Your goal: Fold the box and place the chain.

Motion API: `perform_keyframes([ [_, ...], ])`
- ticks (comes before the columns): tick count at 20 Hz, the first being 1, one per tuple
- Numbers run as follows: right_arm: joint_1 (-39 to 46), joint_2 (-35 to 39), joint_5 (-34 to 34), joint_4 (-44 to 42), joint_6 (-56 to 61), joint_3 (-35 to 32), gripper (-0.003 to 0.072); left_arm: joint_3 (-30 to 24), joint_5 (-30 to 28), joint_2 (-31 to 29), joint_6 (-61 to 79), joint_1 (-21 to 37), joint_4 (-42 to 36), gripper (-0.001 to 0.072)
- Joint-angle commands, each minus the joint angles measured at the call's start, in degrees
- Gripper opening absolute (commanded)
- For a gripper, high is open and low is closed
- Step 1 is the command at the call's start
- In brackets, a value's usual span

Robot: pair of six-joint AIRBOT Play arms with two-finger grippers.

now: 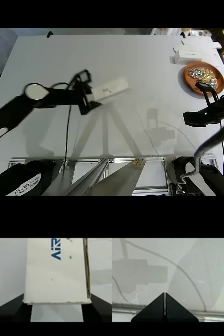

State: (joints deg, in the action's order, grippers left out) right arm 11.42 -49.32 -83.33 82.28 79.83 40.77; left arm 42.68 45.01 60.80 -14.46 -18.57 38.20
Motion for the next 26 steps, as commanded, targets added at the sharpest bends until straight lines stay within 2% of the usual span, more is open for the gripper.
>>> perform_keyframes([
  [1, 0.0, 0.0, 0.0, 0.0, 0.0, 0.0, 0.0018, 0.1, -1.3, -12.3, -21.2, 11.3, 16.6, 0.0],
  [5, 0.0, 0.0, 0.0, 0.0, 0.0, 0.0, 0.0018, 0.1, -1.3, -20.2, -34.2, 27.9, 26.3, 0.0],
  [8, 0.0, 0.0, 0.0, 0.0, 0.0, 0.0, 0.0018, -0.1, -2.1, -20.0, -37.9, 40.2, 27.2, 0.0001],
  [10, 0.0, 0.0, 0.0, 0.0, 0.0, 0.0, 0.0018, -1.5, -5.1, -18.3, -40.6, 44.2, 27.1, 0.0001],
  [13, 0.0, 0.0, 0.0, 0.0, 0.0, 0.0, 0.0018, -3.7, -5.7, -13.3, -41.1, 47.9, 27.2, 0.0001],
  [17, 0.0, 0.0, 0.0, 0.0, 0.0, 0.0, 0.0018, -4.2, -0.9, -4.2, -41.8, 52.7, 27.0, 0.0001],
  [23, 0.0, 0.0, 0.0, 0.0, 0.0, 0.0, 0.0018, -4.2, 1.1, 3.0, -42.6, 52.9, 28.8, 0.002],
  [25, 0.0, 0.0, 0.0, 0.0, 0.0, 0.0, 0.0018, -4.2, 1.6, 3.7, -42.8, 52.9, 29.2, 0.0125],
  [26, 0.0, 0.0, 0.0, 0.0, 0.0, 0.0, 0.0018, -4.2, 1.8, 3.7, -43.7, 52.9, 29.2, 0.0218],
])
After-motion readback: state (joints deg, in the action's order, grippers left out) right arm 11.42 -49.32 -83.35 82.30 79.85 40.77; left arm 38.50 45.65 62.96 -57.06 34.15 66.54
